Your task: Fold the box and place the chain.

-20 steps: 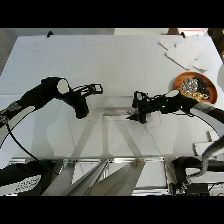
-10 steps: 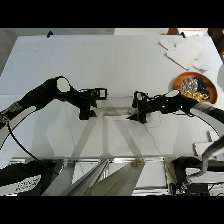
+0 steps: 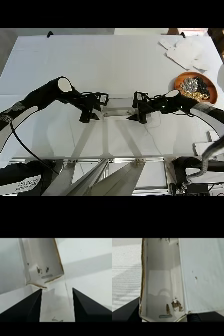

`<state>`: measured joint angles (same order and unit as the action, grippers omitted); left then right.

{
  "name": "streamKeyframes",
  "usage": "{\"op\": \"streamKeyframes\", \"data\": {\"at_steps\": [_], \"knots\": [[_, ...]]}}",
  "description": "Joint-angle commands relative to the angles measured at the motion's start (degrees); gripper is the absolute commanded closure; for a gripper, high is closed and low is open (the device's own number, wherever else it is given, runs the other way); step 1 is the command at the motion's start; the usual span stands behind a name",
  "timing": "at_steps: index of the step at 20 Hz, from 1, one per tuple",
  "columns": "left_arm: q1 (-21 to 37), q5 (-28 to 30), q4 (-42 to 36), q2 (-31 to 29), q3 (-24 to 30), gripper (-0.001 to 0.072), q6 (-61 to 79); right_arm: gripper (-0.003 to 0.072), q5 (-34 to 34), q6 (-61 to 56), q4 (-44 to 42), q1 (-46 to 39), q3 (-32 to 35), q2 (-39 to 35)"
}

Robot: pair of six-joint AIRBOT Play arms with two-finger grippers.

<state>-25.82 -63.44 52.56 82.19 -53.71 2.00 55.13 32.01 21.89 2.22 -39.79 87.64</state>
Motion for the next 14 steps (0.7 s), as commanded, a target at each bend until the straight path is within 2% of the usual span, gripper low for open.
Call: {"op": "streamKeyframes", "data": {"at_steps": [1,7,12,14], "knots": [[-0.39,1.07,-1.14,0.68,0.02,0.0320,0.83,0.0249,-0.04,-0.04,-0.07,0.04,-0.02,0.04],[-0.72,8.28,-1.53,1.14,0.02,0.0333,0.79,0.0249,-0.04,-0.04,-0.07,0.04,-0.02,0.04],[-0.72,7.56,-1.57,1.20,0.02,0.0585,0.79,0.0249,-0.04,-0.04,-0.07,0.04,-0.02,0.04],[-0.72,6.19,-1.57,1.20,0.04,0.0577,0.79,0.0249,-0.04,-0.04,-0.07,0.04,-0.02,0.04]]}}
